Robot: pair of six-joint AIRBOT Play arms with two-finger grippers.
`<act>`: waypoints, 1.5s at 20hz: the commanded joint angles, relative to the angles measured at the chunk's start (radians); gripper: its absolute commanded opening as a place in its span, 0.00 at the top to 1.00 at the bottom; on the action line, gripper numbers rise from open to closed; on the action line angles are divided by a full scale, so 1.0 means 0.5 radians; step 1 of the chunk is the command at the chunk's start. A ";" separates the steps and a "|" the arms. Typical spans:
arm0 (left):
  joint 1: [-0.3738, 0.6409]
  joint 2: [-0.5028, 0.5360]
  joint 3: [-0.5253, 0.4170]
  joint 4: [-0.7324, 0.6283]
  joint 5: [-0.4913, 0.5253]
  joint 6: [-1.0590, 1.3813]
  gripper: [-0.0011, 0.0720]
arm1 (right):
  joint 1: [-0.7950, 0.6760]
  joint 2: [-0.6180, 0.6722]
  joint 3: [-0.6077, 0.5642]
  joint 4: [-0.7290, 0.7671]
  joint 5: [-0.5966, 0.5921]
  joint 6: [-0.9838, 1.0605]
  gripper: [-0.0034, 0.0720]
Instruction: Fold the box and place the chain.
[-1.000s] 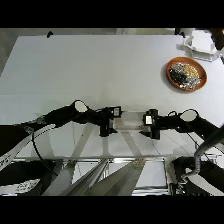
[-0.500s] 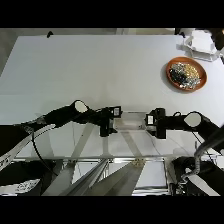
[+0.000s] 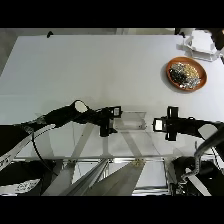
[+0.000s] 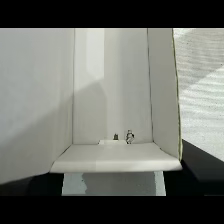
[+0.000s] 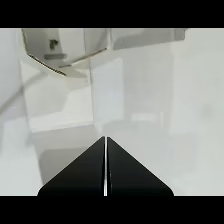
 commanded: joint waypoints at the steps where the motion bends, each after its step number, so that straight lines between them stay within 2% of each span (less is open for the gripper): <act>1: 0.001 0.001 0.000 0.000 0.002 0.000 0.39 | 0.000 0.189 0.002 0.479 0.290 -0.069 0.93; 2: 0.001 0.001 0.000 0.000 0.001 0.000 0.39 | 0.000 0.186 0.002 0.724 0.301 -0.167 0.93; 4: 0.001 0.001 0.000 0.000 0.002 0.000 0.39 | 0.000 0.150 0.002 1.131 0.156 -0.306 0.93; 6: 0.001 0.001 0.000 0.000 0.002 0.000 0.39 | 0.000 0.067 0.002 1.289 0.014 -0.358 0.93; 13: 0.001 0.001 0.000 0.000 0.001 0.000 0.39 | 0.000 -0.402 0.002 1.313 -0.227 -0.434 0.93; 16: 0.001 0.001 0.000 0.000 0.002 0.000 0.39 | 0.000 -0.568 0.002 1.468 -0.307 -0.559 0.93; 21: 0.001 0.001 0.000 0.000 0.002 0.000 0.39 | 0.000 -0.724 0.002 1.556 -0.427 -0.626 0.93; 30: 0.001 0.001 0.000 0.000 0.002 0.000 0.39 | 0.000 -0.958 0.002 1.551 -0.433 -0.626 0.93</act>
